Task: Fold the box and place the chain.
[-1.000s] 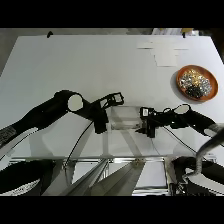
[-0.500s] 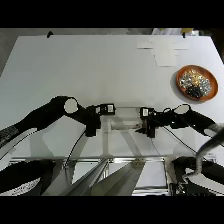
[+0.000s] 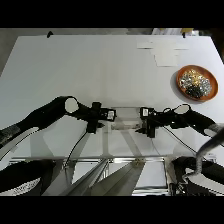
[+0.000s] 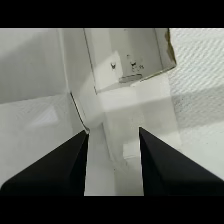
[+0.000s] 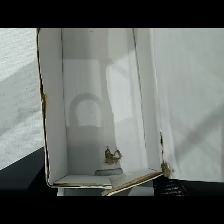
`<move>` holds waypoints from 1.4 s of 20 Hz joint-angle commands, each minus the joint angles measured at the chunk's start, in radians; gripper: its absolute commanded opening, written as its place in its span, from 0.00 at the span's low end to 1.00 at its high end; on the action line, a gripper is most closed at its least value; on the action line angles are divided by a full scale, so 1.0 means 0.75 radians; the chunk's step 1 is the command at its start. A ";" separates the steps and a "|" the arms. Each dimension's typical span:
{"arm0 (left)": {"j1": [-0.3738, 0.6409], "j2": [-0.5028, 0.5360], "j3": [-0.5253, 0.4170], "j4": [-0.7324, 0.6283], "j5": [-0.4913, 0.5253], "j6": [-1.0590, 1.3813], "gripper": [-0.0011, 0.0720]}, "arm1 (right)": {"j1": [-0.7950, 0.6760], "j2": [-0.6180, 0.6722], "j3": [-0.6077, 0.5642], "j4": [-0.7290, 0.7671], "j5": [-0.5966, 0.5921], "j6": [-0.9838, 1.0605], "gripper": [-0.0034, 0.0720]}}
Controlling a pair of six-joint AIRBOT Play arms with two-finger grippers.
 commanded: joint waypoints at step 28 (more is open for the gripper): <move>-0.078 -0.066 -0.001 -0.332 0.112 0.039 0.16 | 0.001 0.000 0.000 0.000 0.001 0.001 0.65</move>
